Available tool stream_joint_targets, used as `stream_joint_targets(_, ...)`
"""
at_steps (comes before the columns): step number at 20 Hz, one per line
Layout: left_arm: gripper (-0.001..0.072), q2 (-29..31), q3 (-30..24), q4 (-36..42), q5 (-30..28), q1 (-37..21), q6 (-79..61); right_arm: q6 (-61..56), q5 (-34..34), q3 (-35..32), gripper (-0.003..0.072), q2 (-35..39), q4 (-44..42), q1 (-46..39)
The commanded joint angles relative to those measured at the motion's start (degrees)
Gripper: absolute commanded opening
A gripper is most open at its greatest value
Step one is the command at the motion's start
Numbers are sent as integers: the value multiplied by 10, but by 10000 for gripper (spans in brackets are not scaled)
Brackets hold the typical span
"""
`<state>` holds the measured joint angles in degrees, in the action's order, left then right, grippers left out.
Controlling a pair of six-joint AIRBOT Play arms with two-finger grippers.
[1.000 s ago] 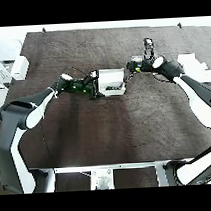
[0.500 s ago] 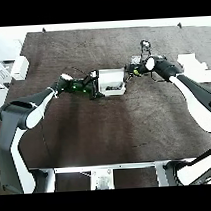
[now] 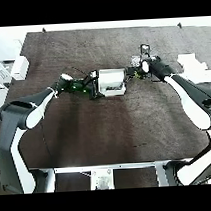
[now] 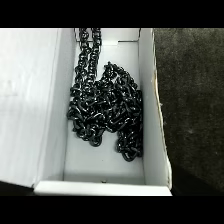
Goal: Fold the box and place the chain.
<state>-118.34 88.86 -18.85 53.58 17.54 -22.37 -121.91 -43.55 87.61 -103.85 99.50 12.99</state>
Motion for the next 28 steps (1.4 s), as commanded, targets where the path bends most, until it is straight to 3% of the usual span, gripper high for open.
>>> stream_joint_targets(1, 466, 0, 0, 0, 0, 0, -1, -9, -5, 28, 486, -27, 6, 1)
stream_joint_targets(7, 466, 0, 0, 0, 0, 0, -1, -37, -5, 31, 479, -47, 4, 1)
stream_joint_targets(10, 466, 0, 0, 0, -1, 0, -1, -37, 11, 35, 372, -51, -10, 1)
stream_joint_targets(16, 466, 0, 0, 0, -1, 0, -1, -35, 10, 36, 359, -65, -49, 1)
stream_joint_targets(18, 466, 0, 0, 0, 0, -2, -1, -22, 9, 37, 281, -65, -50, 1)
stream_joint_targets(20, 466, 0, 0, 0, -1, -2, -1, -15, 2, 37, 15, -65, -50, 1)
stream_joint_targets(25, 466, 0, 0, 0, -1, -2, -1, -15, -2, 38, 9, -55, -25, 3)
stream_joint_targets(28, 466, 0, 0, 0, -1, -2, -1, -15, -3, 38, 8, -3, 14, 10)
